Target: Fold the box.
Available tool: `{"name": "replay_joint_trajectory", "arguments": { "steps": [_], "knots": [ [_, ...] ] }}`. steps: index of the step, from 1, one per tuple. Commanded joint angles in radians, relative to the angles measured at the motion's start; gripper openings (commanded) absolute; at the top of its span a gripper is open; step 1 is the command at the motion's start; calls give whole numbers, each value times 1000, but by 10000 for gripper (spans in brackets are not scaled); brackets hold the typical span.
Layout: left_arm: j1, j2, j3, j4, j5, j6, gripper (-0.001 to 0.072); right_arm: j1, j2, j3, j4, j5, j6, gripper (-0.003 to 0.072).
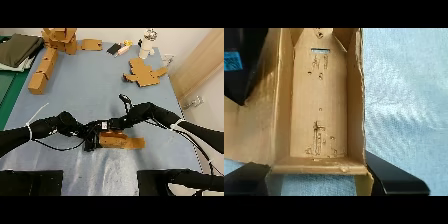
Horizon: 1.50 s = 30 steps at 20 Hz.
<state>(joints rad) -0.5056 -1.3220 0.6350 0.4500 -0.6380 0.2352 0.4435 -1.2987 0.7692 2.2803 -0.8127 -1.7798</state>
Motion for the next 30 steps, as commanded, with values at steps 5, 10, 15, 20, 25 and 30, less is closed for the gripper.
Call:
{"name": "replay_joint_trajectory", "arguments": {
  "steps": [5,10,15,20,25,30],
  "knots": [
    [0,0,1,-1,1,0,545,-93,243,90,-317,-97,46,4],
    [0,0,1,-1,1,0,544,-83,468,2,-439,-327,77,4],
    [0,0,1,-1,1,0,544,52,604,-235,-383,-523,-176,533],
    [0,0,1,-1,1,0,544,68,517,-259,-570,-184,-429,599],
    [0,0,1,-1,1,0,544,68,421,-259,-422,-21,-684,599],
    [0,0,1,-1,1,0,544,70,420,-260,-315,-21,-743,570]
  ]
}}
